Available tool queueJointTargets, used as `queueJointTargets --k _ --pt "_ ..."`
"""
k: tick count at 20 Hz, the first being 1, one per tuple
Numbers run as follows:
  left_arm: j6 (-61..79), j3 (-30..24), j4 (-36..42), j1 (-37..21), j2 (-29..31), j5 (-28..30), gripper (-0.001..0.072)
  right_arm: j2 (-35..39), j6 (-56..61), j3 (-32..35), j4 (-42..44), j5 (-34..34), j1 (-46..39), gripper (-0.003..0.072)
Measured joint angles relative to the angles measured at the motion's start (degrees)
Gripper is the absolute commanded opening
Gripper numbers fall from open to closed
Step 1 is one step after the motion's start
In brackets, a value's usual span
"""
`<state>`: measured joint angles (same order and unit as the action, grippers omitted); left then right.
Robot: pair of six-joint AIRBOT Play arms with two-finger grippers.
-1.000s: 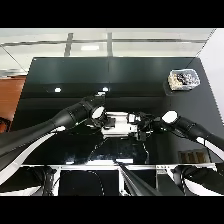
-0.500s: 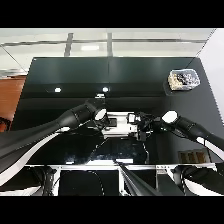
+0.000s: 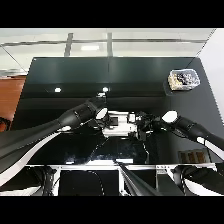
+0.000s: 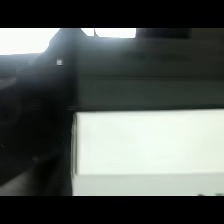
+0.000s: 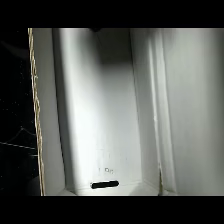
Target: Fold the box and place the chain.
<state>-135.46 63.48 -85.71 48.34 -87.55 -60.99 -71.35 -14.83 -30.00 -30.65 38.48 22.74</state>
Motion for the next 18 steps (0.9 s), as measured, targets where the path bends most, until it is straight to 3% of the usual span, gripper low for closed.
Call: queueJointTargets --k 1,2,3,18 --pt "-0.02 0.02 -0.02 0.00 0.00 0.00 0.0483 0.00 0.00 0.00 0.02 0.02 0.00 0.0301" --pt "-0.02 0.04 -0.13 0.02 0.00 0.13 0.0342 0.00 0.00 0.00 0.00 0.02 0.00 0.0301" --pt "-0.15 0.04 -0.15 0.07 0.00 -0.04 0.0042 0.00 0.00 0.00 0.02 0.02 0.00 0.0301" --pt "0.07 0.02 -0.52 0.04 0.00 0.00 0.0029 0.00 0.04 -0.02 0.22 0.02 -0.04 0.0301"
